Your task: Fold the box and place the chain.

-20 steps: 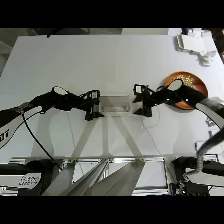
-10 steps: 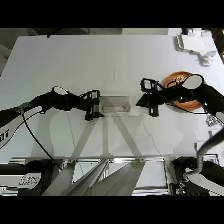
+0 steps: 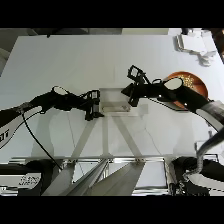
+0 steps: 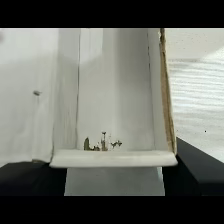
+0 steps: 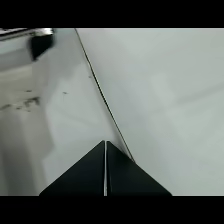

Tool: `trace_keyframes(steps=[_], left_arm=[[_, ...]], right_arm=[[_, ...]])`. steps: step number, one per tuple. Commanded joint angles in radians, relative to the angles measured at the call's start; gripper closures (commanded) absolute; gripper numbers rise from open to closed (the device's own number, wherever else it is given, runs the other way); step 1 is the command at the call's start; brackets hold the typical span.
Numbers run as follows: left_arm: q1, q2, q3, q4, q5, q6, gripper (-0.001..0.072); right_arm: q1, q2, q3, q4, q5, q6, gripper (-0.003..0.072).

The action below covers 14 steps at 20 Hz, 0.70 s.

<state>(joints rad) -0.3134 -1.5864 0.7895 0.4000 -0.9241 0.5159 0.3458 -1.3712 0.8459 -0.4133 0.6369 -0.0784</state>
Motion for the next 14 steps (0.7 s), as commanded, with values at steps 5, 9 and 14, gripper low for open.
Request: trace_keyframes(steps=[5,9,14], left_arm=[[0.000,0.001,0.000,0.000,0.000,0.000,0.0602],[0.000,0.001,0.000,0.000,0.000,0.000,0.0602],[0.000,0.001,0.000,0.000,0.000,0.000,0.0602]], right_arm=[[0.007,-0.126,0.007,0.051,-0.119,0.000,0.0679],[0.007,-0.063,0.008,-0.059,-0.066,0.000,0.0681],[-0.068,0.131,0.008,-0.277,0.240,0.003,0.0681]])
